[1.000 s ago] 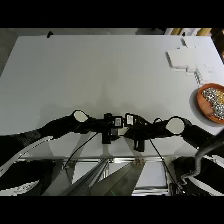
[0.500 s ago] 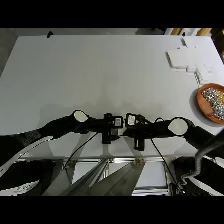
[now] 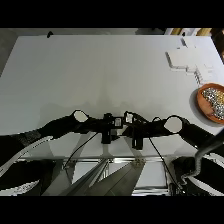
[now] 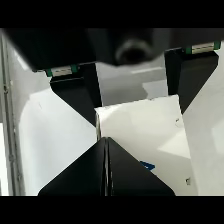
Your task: Fold the box and place the chain.
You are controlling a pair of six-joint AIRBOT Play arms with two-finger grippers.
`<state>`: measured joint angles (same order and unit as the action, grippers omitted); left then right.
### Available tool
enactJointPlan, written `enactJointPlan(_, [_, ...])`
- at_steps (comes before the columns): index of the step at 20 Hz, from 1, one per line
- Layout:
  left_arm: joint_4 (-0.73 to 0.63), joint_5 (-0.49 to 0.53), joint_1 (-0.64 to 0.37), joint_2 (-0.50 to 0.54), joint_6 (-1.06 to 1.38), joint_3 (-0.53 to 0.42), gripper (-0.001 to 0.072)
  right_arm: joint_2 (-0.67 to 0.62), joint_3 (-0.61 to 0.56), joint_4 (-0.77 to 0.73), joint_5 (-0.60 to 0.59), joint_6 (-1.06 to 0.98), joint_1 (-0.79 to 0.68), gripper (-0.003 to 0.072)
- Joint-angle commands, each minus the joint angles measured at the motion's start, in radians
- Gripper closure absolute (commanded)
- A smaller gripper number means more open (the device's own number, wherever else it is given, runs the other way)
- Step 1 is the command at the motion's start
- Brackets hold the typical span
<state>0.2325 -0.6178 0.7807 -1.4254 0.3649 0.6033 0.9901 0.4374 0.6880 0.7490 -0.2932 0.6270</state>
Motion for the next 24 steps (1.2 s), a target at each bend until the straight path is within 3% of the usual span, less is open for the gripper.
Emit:
enactJointPlan(1, [0.0, 0.0, 0.0, 0.001, 0.001, 0.0, 0.0363, -0.05, 0.019, 0.026, -0.002, -0.088, 0.0, 0.0669])
enactJointPlan(5, [0.0, 0.0, 0.0, 0.001, 0.001, 0.0, 0.0363, -0.126, 0.106, 0.307, 0.013, -0.433, -0.031, 0.0669])
enactJointPlan(12, [0.0, 0.0, 0.0, 0.001, 0.001, 0.0, 0.0363, -0.126, 0.124, 0.862, 0.311, -1.019, -0.348, 0.0668])
enactJointPlan(17, [0.0, 0.0, 0.0, 0.001, 0.001, 0.0, 0.0363, -0.127, 0.124, 0.845, 0.494, -1.019, -0.429, 0.0668])
enactJointPlan(24, [0.014, 0.0, -0.012, 0.021, 0.003, 0.0, 0.0379, -0.127, 0.124, 0.845, 0.497, -1.019, -0.429, 0.0668])
